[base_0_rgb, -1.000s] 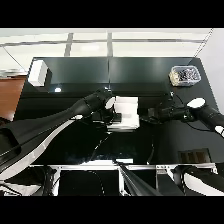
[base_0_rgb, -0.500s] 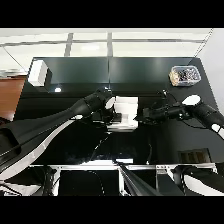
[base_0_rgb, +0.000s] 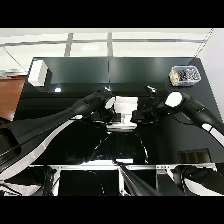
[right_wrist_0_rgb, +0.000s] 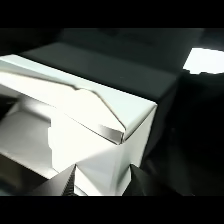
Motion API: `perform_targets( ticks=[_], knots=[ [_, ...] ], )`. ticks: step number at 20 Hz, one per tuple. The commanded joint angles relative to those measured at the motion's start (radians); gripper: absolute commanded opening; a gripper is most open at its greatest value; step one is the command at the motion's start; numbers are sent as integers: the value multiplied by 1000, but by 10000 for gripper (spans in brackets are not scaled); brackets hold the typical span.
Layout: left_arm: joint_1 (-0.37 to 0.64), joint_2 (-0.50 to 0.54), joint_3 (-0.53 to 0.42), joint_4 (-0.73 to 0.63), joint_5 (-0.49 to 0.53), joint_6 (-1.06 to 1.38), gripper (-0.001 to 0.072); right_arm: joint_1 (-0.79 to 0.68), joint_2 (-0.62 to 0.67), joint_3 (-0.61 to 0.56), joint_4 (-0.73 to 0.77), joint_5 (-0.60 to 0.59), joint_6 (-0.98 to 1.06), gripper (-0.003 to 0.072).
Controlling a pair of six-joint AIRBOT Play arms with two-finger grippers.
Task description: Fold the box and place the chain.
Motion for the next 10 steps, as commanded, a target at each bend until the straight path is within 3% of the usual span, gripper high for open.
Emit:
perform_targets(
  ticks=[1, 5, 10],
  knots=[
    [0, 0, 0, 0, -1, -1, 28, 77, -1, 26, -183, -9, 182, 374],
    [0, 0, 0, 1, 0, -1, 28, 130, -12, 40, -321, -1, 328, 374],
    [0, 0, 0, 1, 1, -1, 28, 195, -107, 161, -427, 99, 412, 374]
  ],
)
